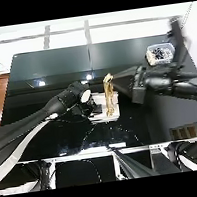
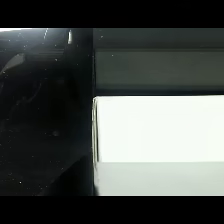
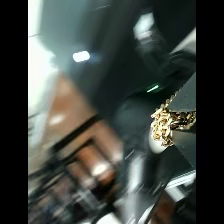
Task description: Fold the box and place the chain.
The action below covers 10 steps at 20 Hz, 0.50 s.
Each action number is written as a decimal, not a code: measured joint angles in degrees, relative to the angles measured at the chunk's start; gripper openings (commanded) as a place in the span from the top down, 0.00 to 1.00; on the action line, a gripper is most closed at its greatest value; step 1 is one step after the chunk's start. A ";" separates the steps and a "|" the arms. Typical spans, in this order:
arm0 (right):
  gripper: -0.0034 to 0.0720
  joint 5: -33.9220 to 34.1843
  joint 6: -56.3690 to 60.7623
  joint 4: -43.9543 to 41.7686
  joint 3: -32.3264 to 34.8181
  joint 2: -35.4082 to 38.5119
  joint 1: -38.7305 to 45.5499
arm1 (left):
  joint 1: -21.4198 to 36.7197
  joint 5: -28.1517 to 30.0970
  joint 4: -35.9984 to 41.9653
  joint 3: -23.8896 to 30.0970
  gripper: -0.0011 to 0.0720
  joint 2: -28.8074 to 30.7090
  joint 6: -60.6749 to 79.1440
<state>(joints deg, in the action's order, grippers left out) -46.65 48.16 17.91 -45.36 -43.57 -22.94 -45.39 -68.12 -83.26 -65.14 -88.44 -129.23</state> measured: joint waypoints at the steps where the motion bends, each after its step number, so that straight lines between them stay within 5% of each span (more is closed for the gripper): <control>1: 0.93 -0.26 2.01 2.93 0.11 -1.27 -0.59 | -0.02 0.02 0.00 -0.02 0.94 0.00 0.00; 3: 0.93 -0.83 5.84 8.41 0.26 -3.85 -1.31 | 0.00 0.02 0.00 -0.02 0.94 0.00 0.00; 4: 0.79 -0.96 7.50 10.64 0.28 -4.87 -1.55 | 0.00 0.02 0.00 0.00 0.94 0.00 -0.02; 5: 0.53 -1.22 9.20 12.55 0.33 -5.73 -1.70 | 0.00 0.02 0.00 -0.02 0.94 0.00 0.00; 10: 0.50 -3.61 12.96 17.86 0.33 -7.19 0.09 | -0.02 0.02 0.00 0.00 0.94 0.00 -0.02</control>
<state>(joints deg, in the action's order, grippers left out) -50.26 61.12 35.77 -45.04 -50.76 -22.85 -45.41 -68.10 -83.26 -65.14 -88.44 -129.25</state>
